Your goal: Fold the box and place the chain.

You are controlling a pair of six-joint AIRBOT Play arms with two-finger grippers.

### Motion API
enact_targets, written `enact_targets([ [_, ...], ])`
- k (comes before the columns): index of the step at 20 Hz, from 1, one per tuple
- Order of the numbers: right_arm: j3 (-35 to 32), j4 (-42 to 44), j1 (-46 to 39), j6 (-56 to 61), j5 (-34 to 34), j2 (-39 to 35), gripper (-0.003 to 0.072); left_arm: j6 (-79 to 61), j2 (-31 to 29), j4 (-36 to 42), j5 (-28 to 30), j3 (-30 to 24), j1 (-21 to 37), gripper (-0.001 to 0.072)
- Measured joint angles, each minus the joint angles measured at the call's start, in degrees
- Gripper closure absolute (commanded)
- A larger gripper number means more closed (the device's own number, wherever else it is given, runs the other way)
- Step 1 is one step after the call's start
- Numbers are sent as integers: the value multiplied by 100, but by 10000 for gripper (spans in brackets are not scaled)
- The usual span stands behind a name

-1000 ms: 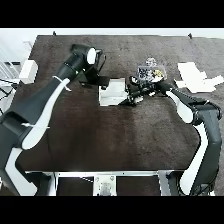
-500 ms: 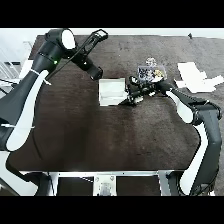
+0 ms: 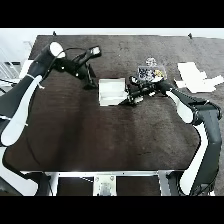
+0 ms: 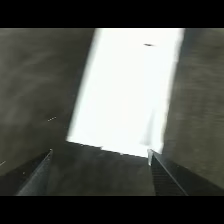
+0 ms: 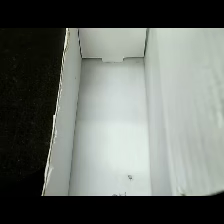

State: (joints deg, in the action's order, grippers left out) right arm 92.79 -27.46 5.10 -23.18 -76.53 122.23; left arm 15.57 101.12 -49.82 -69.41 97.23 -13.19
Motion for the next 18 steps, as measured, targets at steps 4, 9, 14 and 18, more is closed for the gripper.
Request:
enact_targets([
  [4,0,0,0,0,0,0,115,-1453,2,841,603,-999,575,-1],
  [9,0,0,0,0,0,0,115,-2695,109,1545,693,-1467,739,-2],
  [14,0,0,0,0,0,0,116,-3705,590,2166,442,-1578,660,-2],
  [18,0,0,0,0,0,0,115,-4026,890,2581,323,-1567,656,-2],
])
